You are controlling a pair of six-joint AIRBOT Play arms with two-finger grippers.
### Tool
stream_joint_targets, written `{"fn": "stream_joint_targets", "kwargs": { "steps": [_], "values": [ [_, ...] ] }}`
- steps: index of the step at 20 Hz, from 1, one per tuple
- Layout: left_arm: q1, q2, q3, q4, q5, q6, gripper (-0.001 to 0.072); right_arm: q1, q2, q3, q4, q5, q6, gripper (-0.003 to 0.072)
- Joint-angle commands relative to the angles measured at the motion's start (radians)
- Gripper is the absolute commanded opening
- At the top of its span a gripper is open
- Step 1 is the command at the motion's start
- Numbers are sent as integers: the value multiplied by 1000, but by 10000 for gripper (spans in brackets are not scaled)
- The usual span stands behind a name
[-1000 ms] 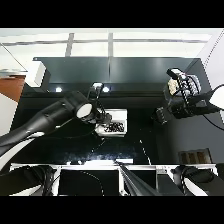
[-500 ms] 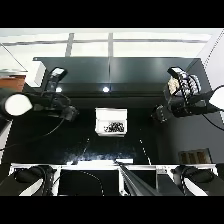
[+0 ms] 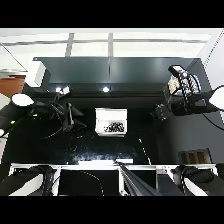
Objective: Fold the box and place the chain.
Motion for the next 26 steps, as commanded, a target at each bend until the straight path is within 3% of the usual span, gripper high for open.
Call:
{"fn": "stream_joint_targets", "kwargs": {
  "steps": [1,8,12,26],
  "values": [
    [-20,-149,23,-37,-48,270,705,0,0,0,-1,-13,0,666],
    [-35,-208,33,11,-10,456,707,0,0,0,0,-36,0,666],
    [-74,-262,37,18,-6,459,710,0,0,0,0,-72,0,666],
    [-197,-266,44,-58,106,372,712,0,0,0,-1,-105,0,666]
  ]
}}
